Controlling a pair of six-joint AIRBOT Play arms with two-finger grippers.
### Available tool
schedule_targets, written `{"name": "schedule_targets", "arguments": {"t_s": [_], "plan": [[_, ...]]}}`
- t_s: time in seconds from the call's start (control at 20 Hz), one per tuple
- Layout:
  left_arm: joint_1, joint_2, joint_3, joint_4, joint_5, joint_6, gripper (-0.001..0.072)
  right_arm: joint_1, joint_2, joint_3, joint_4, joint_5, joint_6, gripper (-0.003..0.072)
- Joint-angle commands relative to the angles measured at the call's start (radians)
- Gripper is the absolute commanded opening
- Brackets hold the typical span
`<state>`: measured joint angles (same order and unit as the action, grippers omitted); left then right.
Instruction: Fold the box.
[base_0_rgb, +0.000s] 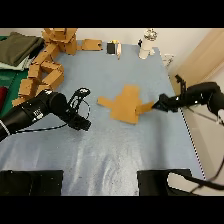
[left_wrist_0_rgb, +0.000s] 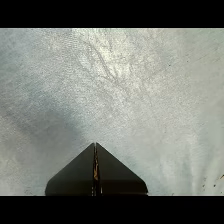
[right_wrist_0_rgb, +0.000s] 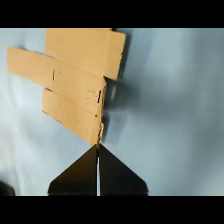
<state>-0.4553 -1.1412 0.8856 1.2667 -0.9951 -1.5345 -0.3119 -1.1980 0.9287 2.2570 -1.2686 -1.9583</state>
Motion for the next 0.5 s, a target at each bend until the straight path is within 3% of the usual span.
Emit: {"name": "schedule_targets", "arguments": {"t_s": [0.0,0.2,0.4,0.45], "plan": [[0.0,0.0,0.0,0.0,0.0,0.0,0.0014,0.067,0.177,-0.208,-0.09,-0.036,0.066,0.0],[0.0,0.0,0.0,0.0,0.0,0.0,0.0013,0.114,0.266,-0.288,-0.289,-0.057,0.144,0.0],[0.0,0.0,0.0,0.0,0.0,0.0,0.0014,0.114,0.264,-0.288,-0.299,-0.022,0.119,0.0006],[0.0,0.0,0.0,0.0,0.0,0.0,0.0013,0.114,0.264,-0.288,-0.296,-0.006,0.116,0.0048]]}}
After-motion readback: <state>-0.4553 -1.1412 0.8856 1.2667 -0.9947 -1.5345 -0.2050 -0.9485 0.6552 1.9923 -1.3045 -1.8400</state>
